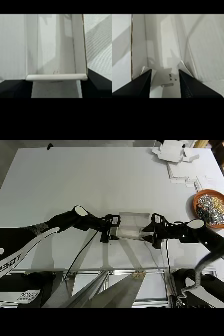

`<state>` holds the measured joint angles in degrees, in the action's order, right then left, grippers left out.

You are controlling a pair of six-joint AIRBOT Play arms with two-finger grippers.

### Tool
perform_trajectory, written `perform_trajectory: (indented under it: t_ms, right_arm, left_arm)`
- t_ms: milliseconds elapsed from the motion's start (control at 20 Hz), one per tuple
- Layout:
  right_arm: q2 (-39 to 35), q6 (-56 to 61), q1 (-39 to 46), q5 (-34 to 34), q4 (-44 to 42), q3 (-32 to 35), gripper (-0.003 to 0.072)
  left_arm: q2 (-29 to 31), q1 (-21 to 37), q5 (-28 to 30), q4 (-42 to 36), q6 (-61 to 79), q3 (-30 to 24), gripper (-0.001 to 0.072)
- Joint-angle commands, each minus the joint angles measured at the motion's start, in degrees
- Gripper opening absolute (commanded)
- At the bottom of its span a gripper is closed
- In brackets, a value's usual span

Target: Fold the box and place the chain.

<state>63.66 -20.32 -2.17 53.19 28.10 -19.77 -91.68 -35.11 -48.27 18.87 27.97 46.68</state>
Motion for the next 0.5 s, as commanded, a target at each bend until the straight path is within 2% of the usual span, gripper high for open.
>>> perform_trajectory:
  t_ms: [0,100,200,300,450]
  right_arm:
    - [-1.1,7.3,0.0,-1.2,3.0,0.3,0.0411]
    - [-5.0,13.0,0.1,-1.3,9.8,0.3,0.0403]
    - [-9.9,18.2,1.5,-0.5,14.2,0.3,0.0353]
    - [-14.3,22.1,4.3,1.8,15.0,0.3,0.0194]
    - [-19.2,26.6,8.7,3.7,13.8,0.2,0.002]
  left_arm:
    - [0.0,0.0,0.0,0.0,0.1,0.0,0.0432]
    - [0.0,0.0,0.0,0.0,0.1,0.0,0.0432]
    - [0.0,0.0,0.0,0.0,0.1,0.0,0.0432]
    - [0.0,0.0,0.0,0.0,0.1,0.0,0.0432]
    - [0.0,0.0,0.0,0.0,0.1,0.0,0.0432]
